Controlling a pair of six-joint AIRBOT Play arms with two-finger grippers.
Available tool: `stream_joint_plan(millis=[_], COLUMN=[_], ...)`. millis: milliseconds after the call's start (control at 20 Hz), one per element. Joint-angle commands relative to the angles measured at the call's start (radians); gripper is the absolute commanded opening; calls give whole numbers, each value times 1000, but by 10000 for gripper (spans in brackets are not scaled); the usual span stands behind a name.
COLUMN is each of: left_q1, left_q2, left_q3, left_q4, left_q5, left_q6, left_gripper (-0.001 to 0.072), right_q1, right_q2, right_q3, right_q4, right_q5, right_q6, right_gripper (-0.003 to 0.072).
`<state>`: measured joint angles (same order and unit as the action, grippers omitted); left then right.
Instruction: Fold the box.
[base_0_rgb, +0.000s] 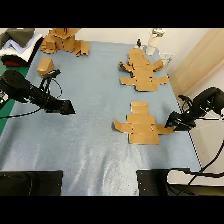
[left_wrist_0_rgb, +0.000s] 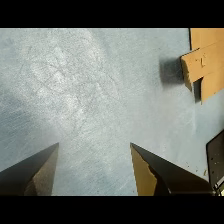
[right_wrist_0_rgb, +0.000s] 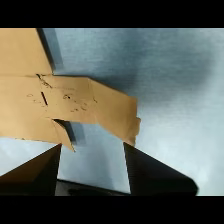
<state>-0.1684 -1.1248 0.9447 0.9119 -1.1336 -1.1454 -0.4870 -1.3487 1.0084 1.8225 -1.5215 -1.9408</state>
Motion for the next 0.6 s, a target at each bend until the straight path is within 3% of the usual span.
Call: stream_joint_plan(millis=[0, 350, 550], left_q1=[0, 0, 0], left_q2=[0, 0, 0], left_q3=[0, 0, 0], left_q4=[0, 0, 0], left_q5=[-2, -1, -1], left_q6=[0, 0, 0], left_gripper=[692, 692, 692], right_q1=[-11, -12, -12], right_q2=[-4, 21, -3], right_q3=[-10, -9, -11], right_q4=[14, -125, -34], right_q5=[27, 149, 143], right_q6=[-31, -3, -50], right_gripper=[596, 596, 586])
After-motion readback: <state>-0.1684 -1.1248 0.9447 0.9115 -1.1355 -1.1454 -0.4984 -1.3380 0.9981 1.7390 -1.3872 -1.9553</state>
